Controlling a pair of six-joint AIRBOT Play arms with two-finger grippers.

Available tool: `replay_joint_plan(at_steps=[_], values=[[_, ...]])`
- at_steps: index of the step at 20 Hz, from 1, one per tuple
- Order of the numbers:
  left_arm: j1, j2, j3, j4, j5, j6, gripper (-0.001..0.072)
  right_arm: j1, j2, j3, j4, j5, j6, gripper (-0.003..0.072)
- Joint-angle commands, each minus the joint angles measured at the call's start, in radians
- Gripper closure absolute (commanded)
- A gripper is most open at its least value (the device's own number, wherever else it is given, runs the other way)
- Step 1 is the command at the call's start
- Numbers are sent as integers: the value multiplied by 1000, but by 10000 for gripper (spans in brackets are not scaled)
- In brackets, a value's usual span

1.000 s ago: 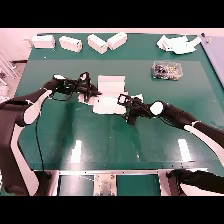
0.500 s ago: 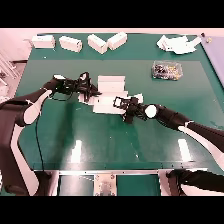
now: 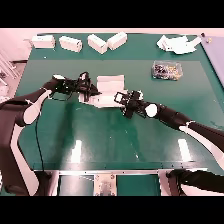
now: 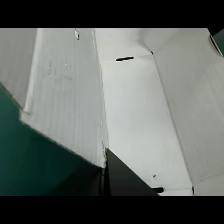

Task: Fold the box and place the chain.

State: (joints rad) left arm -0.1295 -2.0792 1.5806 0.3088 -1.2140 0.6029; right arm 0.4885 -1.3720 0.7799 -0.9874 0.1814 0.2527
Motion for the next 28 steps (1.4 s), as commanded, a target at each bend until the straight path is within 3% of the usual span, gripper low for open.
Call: replay_joint_plan(at_steps=[1,5,13,22,25,28], values=[[0,0,0,1,0,0,688,-17,19,10,-1,4,-23,114],[0,0,0,1,0,0,687,-122,14,66,43,163,-55,114],[0,0,0,2,-1,-1,687,-199,-42,127,423,335,-427,114],[0,0,0,2,-2,-3,687,-249,-79,151,457,388,-499,63],[0,0,0,2,-2,-3,687,-263,-132,212,482,516,-500,63],[0,0,0,2,-2,-20,688,-264,-172,255,482,530,-570,62]])
